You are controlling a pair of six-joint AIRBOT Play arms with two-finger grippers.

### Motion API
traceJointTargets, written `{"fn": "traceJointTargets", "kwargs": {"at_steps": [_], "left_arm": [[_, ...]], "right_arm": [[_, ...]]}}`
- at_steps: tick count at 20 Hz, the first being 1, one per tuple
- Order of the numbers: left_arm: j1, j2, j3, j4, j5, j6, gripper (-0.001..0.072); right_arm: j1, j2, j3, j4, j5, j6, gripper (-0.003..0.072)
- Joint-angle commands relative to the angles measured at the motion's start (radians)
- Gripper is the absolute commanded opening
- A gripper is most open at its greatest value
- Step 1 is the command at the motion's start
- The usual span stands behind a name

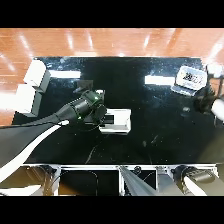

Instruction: Fold the box and place the chain.

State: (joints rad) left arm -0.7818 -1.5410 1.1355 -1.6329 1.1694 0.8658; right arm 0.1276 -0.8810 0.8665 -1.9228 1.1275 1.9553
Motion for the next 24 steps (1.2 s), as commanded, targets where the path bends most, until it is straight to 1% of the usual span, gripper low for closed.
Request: {"fn": "traceJointTargets", "kwargs": {"at_steps": [1,3,6,9,11,13,17,24], "left_arm": [[-0.001,0.0,0.001,0.001,-0.016,0.001,0.0021],[0.0,0.0,0.001,0.0,-0.027,0.001,0.0021],[-0.001,0.0,0.001,0.0,-0.028,0.001,0.0021],[0.0,0.0,0.001,0.001,-0.031,0.001,0.0021],[0.002,0.0,0.001,0.0,-0.045,0.001,0.0021],[0.002,0.0,0.001,0.0,-0.045,0.001,0.0021],[0.002,0.0,0.001,0.0,-0.048,0.001,0.0021],[0.002,0.0,0.001,0.0,-0.049,0.001,0.0021]], "right_arm": [[-0.278,-0.224,0.158,0.117,-0.158,-0.178,0.0527],[-0.344,-0.407,0.304,0.173,-0.158,-0.23,0.0527],[-0.374,-0.666,0.56,0.164,-0.11,-0.258,0.0527],[-0.388,-0.87,0.795,0.164,-0.069,-0.258,0.0527],[-0.389,-0.962,0.891,0.164,-0.054,-0.257,0.0526],[-0.391,-1.035,0.953,0.143,-0.046,-0.257,0.0526],[-0.409,-1.131,1.03,0.135,-0.074,-0.27,0.0526],[-0.429,-1.172,1.033,0.106,-0.039,-0.277,0.0526]]}}
